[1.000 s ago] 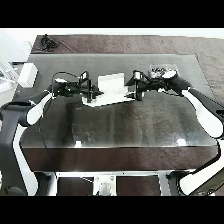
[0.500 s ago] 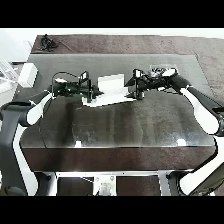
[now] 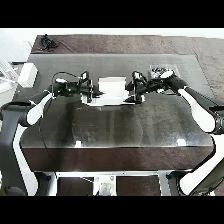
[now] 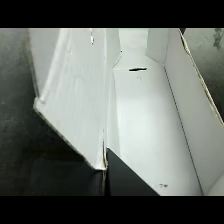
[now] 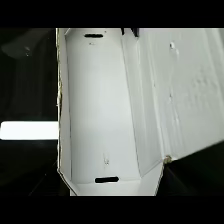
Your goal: Fold the box and place the chain.
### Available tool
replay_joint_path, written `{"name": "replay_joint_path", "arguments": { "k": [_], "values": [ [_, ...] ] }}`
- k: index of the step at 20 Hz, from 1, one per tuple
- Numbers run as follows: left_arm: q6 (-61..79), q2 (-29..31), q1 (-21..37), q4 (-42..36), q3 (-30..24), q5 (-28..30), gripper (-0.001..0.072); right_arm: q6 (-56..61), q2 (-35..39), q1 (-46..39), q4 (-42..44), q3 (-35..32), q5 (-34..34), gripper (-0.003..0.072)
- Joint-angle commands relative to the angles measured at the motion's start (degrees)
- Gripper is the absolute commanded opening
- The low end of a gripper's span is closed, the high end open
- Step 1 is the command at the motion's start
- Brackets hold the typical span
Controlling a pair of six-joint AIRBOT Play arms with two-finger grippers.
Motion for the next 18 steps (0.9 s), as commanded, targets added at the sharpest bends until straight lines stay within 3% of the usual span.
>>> {"name": "replay_joint_path", "arguments": {
  "k": [1,7,18],
  "values": [
    [-0.04,0.04,0.04,-0.04,0.07,0.20,0.0022,1.11,-0.07,0.52,0.04,0.00,1.90,0.0683],
    [-0.04,0.04,0.04,-0.04,0.07,0.20,0.0022,1.11,-0.85,1.46,0.09,-0.07,2.93,0.0684],
    [-0.04,0.04,0.04,-0.04,0.07,0.20,0.0022,-2.58,-3.50,1.22,3.50,-0.07,-1.14,0.0684]
  ]
}}
